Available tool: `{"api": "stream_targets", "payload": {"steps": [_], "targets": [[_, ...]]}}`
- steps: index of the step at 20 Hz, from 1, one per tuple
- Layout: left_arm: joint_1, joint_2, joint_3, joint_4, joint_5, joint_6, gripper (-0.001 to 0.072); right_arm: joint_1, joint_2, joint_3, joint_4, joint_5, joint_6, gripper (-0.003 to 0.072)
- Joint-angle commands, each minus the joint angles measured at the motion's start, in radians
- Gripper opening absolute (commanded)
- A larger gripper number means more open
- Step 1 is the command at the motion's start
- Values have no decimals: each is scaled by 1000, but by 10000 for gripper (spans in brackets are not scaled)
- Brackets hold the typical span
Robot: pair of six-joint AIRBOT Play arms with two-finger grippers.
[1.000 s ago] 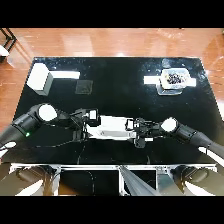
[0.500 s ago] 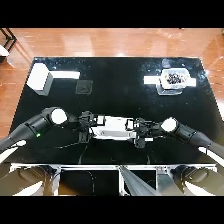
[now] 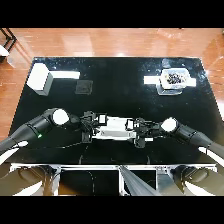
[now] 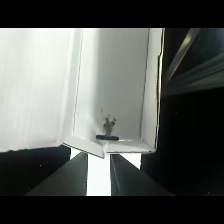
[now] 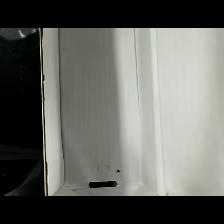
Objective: Fold the box and place the chain.
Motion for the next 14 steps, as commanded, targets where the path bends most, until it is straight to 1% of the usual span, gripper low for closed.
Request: {"api": "stream_targets", "payload": {"steps": [1, 6, 14], "targets": [[-2, -1, 1, -71, 1, 4, 256, 0, 0, 0, 1, 0, 0, 309], [-2, -4, 0, -126, 2, 4, 256, 0, 0, 0, 0, 0, 0, 309], [-2, -59, 0, -126, 12, 7, 256, 0, 0, 0, 0, 0, 0, 309]]}}
